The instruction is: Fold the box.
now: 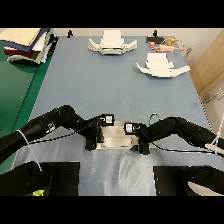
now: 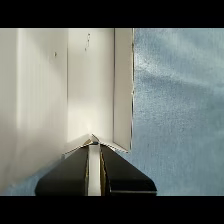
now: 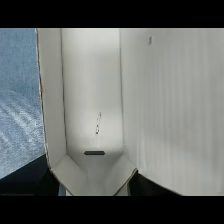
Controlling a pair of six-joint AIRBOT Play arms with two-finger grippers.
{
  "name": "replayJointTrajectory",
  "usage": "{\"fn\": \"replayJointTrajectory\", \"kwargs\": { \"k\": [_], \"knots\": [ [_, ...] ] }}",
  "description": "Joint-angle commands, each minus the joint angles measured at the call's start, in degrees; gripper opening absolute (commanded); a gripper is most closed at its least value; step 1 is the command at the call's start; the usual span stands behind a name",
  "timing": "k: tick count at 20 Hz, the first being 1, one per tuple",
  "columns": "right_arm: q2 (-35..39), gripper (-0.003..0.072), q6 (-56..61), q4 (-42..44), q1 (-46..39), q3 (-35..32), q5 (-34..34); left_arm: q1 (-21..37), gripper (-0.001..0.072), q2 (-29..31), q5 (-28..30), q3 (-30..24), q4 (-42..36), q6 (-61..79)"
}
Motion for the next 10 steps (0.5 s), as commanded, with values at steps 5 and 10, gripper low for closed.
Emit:
{"fn": "replayJointTrajectory", "kwargs": {
  "k": [5, 10],
  "knots": [
    [0.0, 0.0445, 0.0, 0.0, 0.0, 0.0, 0.0, -2.2, 0.0118, -2.2, 0.5, 0.0, -2.6, 1.2],
    [0.0, 0.0445, 0.0, 0.0, 0.0, 0.0, 0.0, -2.4, 0.0471, -2.7, 0.5, 0.0, -1.5, -1.5]
  ]
}}
